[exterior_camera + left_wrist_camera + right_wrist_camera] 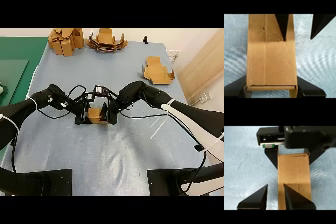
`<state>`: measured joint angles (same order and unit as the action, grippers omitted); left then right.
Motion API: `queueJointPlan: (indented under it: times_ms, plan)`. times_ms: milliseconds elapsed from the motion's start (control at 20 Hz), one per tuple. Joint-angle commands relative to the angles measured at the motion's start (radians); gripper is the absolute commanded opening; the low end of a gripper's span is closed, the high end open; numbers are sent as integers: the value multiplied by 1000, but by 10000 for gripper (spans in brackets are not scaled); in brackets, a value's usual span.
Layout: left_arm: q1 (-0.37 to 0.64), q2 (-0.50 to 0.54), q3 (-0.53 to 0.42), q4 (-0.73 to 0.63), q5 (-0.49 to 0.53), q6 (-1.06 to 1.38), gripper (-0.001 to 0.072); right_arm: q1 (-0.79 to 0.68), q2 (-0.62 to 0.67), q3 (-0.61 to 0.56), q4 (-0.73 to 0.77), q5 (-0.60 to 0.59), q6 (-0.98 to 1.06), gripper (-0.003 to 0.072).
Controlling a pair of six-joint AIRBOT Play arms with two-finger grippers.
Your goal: Fold the box.
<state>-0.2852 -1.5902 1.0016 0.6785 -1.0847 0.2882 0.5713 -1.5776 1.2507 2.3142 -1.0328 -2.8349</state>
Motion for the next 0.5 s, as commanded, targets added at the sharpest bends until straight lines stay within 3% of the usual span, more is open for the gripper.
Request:
queueJointPlan:
  times_ms: [0, 450]
  plan:
    - [0, 0, 0, -2, 2, -2, 226, 0, -13, 1, -6, -33, 19, 293]
    - [0, 0, 0, -2, 2, -2, 226, -4, -21, 1, -40, -41, 53, 293]
